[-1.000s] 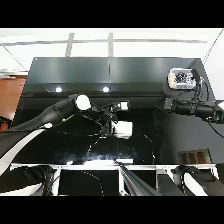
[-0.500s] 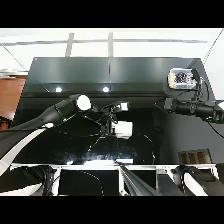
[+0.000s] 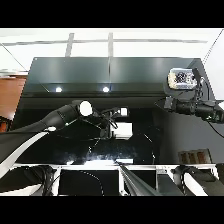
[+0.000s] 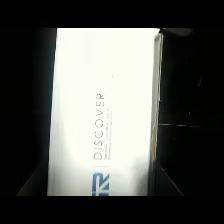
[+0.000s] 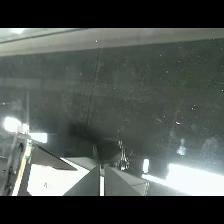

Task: Fold the box and place the chain.

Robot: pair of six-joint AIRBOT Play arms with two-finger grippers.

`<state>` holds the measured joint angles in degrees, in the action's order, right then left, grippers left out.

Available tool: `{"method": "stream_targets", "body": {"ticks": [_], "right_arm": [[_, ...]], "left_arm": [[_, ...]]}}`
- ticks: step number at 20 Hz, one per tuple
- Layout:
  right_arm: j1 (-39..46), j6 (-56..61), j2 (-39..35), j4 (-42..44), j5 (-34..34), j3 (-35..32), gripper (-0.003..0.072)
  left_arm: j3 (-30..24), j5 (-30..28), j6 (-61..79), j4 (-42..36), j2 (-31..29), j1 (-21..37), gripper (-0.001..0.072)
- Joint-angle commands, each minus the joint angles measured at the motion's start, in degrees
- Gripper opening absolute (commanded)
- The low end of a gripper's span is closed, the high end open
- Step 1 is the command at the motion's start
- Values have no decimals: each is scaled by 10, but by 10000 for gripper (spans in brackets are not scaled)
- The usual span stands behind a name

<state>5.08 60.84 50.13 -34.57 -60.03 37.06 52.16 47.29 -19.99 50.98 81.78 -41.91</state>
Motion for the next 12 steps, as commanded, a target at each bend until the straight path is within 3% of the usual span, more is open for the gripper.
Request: {"method": "stream_targets", "body": {"ticks": [1, 2, 3, 5, 8, 12], "right_arm": [[0, 0, 0, 0, 1, 0, 41], [0, 0, 0, 0, 1, 0, 41], [0, 0, 0, 0, 1, 0, 41], [0, 0, 0, 0, 1, 0, 41], [0, 0, 0, 0, 3, 0, 41], [0, 0, 0, 0, 0, 0, 41]], "left_arm": [[-7, -60, 0, 3, 9, -25, 700], [-7, -66, 0, 9, 14, -30, 698], [-7, -65, -1, 13, 16, -30, 648], [-4, -61, -59, 44, 11, -23, 312], [-3, -53, -151, 111, -19, 26, 285], [30, -9, -231, 156, -36, 184, 282]]}}
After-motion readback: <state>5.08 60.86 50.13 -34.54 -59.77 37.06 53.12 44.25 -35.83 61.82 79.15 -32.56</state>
